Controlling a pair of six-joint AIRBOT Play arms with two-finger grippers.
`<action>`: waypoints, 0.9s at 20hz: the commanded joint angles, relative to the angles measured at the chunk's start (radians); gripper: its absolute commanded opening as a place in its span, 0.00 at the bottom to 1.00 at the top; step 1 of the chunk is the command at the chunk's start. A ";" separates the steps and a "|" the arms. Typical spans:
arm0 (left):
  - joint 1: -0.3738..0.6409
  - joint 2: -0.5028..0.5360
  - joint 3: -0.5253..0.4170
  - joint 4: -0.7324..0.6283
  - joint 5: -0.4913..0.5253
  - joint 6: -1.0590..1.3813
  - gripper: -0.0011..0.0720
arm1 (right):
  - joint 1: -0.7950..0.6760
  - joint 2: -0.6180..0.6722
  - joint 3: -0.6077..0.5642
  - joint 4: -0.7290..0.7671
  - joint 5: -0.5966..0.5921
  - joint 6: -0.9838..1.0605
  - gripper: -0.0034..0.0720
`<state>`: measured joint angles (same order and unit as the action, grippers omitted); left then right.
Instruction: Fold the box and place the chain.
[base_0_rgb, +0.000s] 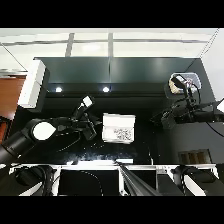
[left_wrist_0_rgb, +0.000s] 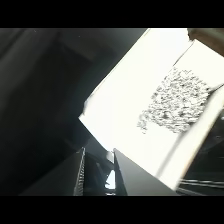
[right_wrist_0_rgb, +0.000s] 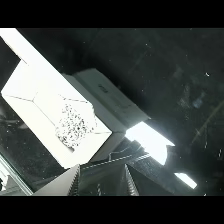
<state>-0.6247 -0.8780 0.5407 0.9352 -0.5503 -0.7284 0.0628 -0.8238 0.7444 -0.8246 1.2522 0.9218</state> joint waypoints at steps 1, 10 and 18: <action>0.010 -0.033 -0.006 -0.015 0.037 0.125 0.35 | 0.000 0.001 0.000 0.000 -0.003 0.006 0.52; 0.128 -0.193 -0.006 -0.012 -0.102 0.802 0.99 | 0.000 0.000 0.000 0.000 -0.034 0.006 0.52; 0.134 -0.318 -0.006 -0.345 -0.312 1.095 0.99 | 0.000 0.000 0.000 0.001 -0.034 0.006 0.52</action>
<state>-0.4934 -1.1542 0.5350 0.6750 -0.7647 0.2066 0.0628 -0.8238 0.7444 -0.8242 1.2190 0.9283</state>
